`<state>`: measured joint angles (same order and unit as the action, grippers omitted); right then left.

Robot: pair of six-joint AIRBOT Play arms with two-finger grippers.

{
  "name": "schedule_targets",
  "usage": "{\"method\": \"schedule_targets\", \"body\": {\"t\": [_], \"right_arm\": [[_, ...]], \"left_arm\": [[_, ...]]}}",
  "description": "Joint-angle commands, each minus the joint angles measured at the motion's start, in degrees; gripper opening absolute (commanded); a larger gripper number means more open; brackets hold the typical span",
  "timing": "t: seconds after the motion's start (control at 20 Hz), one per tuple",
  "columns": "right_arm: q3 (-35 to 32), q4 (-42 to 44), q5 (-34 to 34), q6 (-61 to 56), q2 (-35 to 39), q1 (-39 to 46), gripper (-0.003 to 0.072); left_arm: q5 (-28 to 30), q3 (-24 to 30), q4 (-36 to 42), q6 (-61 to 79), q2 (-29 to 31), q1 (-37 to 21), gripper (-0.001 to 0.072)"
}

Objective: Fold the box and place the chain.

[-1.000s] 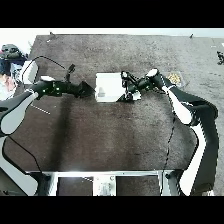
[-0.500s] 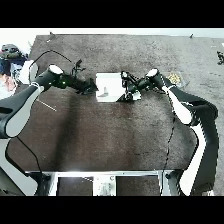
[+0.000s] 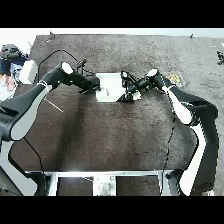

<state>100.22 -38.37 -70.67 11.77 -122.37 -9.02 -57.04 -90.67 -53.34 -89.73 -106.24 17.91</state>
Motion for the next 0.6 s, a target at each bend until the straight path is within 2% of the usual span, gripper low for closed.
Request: {"method": "schedule_targets", "body": {"t": [0.0,0.15,0.55], "right_arm": [[0.00,0.00,-0.02,0.00,-0.04,-0.02,0.0532],[0.00,0.02,-0.02,0.00,-0.04,-0.02,0.0532],[0.00,0.00,-0.02,0.00,-0.04,-0.02,0.0532]], "left_arm": [[0.52,-0.70,-5.81,-6.75,-0.20,1.33,0.0355],[-1.07,-2.71,-7.30,-9.97,-2.03,2.64,0.0355],[-12.22,-15.47,-21.27,-21.31,-8.52,7.21,0.0353]]}}
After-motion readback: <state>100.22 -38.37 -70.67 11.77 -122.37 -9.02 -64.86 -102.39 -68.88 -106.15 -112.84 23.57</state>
